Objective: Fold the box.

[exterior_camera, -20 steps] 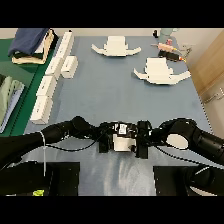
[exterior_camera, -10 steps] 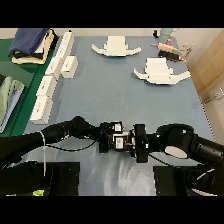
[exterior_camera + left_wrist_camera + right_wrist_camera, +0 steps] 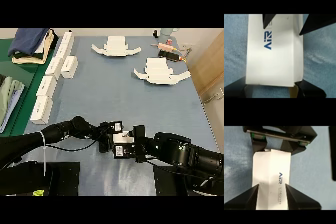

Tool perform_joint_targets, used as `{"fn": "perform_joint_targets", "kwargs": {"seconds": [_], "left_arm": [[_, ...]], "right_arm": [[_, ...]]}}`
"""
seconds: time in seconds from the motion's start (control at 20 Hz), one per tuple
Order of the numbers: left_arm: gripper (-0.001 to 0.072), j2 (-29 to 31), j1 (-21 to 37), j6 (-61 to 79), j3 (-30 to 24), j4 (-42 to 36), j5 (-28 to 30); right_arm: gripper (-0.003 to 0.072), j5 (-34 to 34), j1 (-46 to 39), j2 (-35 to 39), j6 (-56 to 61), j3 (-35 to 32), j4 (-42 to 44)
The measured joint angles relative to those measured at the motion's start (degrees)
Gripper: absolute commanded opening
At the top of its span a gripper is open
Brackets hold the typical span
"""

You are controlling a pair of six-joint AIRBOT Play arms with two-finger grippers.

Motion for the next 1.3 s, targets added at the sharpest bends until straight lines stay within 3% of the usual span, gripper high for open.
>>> {"fn": "perform_joint_targets", "kwargs": {"seconds": [0.65,1.05,1.1,1.15,1.2,1.3], "left_arm": [[0.0405,0.0,0.0,0.1,0.0,0.0,-0.2],[0.0405,0.0,0.0,0.0,0.0,0.0,-0.1],[0.0405,0.0,0.0,0.1,0.0,0.0,-0.1],[0.0405,0.0,0.0,0.1,0.0,0.0,-0.1],[0.0405,0.0,0.0,0.1,0.0,0.0,-0.1],[0.0405,0.0,0.0,0.2,0.0,0.1,-0.1]], "right_arm": [[0.0499,-1.0,0.2,4.5,0.9,-0.1,-4.4],[0.0497,-2.9,-1.5,2.1,0.9,-0.2,-6.6],[0.0490,-3.0,-1.6,1.8,0.9,-0.2,-5.9],[0.0395,-3.1,-1.7,1.6,0.8,-0.2,-5.0],[0.0360,-3.0,-1.7,1.5,0.5,-0.2,-3.7],[0.0360,-3.0,-1.8,1.3,-0.4,-0.3,-1.4]]}}
